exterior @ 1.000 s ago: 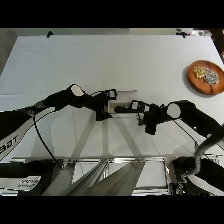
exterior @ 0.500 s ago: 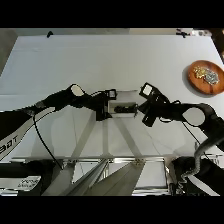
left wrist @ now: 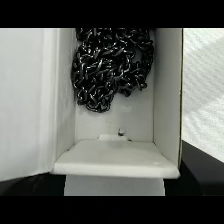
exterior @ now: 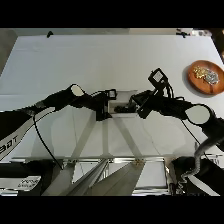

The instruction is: Fold the box and place the chain.

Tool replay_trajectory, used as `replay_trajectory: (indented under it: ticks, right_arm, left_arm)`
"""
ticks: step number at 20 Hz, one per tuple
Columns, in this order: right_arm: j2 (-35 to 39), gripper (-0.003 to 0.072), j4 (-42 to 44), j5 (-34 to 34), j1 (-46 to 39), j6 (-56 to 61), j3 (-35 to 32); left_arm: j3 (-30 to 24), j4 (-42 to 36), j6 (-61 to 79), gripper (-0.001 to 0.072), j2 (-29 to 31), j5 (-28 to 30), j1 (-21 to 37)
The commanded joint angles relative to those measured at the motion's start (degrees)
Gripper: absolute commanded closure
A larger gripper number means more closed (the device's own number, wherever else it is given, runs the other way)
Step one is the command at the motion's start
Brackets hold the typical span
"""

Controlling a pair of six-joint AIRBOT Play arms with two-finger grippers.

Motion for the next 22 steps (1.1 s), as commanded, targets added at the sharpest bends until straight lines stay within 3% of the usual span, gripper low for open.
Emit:
replay_trajectory:
  ticks: [1,3,6,9,12,19,22]
  right_arm:
    - [-5.0,0.0675,0.8,-1.1,0.8,-0.5,0.0]
    - [-8.2,0.0667,0.0,-2.4,2.3,-0.7,0.0]
    - [-9.7,0.0392,0.1,-2.8,3.6,-0.7,0.0]
    - [-8.7,0.0391,0.1,-2.5,3.0,-0.4,0.0]
    - [-6.0,0.0393,-1.5,2.1,-0.7,0.2,0.1]
    - [-4.4,0.0400,-2.7,16.6,-19.2,20.5,0.1]
    - [-5.7,0.0452,-3.4,17.6,-23.3,18.5,0.1]
  left_arm:
    - [0.0,0.0,0.0,0.0358,0.0,0.0,0.0]
    - [0.0,0.0,0.0,0.0358,0.0,0.0,0.0]
    - [0.0,0.0,0.0,0.0358,0.0,0.0,0.0]
    - [0.0,0.0,0.0,0.0358,0.0,0.0,0.0]
    - [0.0,0.0,0.0,0.0358,0.0,0.0,0.0]
    - [0.0,0.0,0.0,0.0358,0.0,0.0,0.0]
    - [0.0,0.0,0.0,0.0358,0.0,0.0,0.0]
